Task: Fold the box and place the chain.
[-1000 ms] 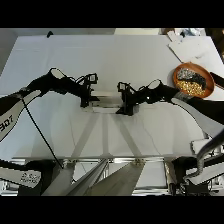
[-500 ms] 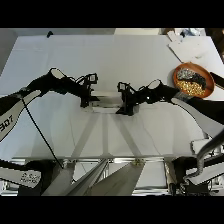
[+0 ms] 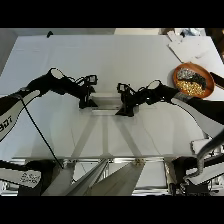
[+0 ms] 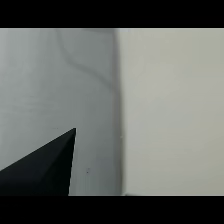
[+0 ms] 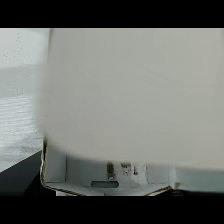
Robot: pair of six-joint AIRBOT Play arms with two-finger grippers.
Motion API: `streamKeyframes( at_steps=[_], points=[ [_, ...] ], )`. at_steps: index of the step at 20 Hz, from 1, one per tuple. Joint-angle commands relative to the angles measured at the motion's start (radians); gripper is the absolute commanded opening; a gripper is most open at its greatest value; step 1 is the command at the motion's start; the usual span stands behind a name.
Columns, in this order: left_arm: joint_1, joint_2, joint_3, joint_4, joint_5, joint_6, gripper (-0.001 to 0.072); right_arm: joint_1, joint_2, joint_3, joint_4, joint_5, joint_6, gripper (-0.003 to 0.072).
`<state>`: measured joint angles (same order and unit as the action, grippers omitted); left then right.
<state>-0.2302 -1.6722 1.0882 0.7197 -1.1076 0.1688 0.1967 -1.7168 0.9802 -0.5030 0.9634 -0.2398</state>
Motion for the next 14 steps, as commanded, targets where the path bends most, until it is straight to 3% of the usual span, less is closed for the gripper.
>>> streamKeyframes(
  at_steps=[1,6,10,12,13,14],
  points=[
    [0.000,0.018,0.001,0.000,-0.010,0.003,0.0534,0.000,0.000,0.000,0.003,-0.010,0.002,0.0525],
    [0.002,0.104,0.001,0.019,-0.011,-0.088,0.0534,0.000,0.000,0.000,0.003,-0.009,0.002,0.0525],
    [0.001,0.238,0.001,0.133,-0.031,-0.225,0.0529,0.000,0.000,0.000,0.003,-0.009,0.002,0.0525],
    [0.001,0.300,0.001,0.186,-0.077,-0.313,0.0456,0.000,0.000,0.000,0.003,-0.009,0.002,0.0525],
    [0.001,0.323,0.001,0.217,-0.105,-0.351,0.0374,0.000,0.000,0.000,0.003,-0.009,0.002,0.0525],
    [0.001,0.341,0.000,0.254,-0.143,-0.391,0.0210,0.000,0.000,0.000,0.003,-0.009,0.002,0.0525]
  ],
)
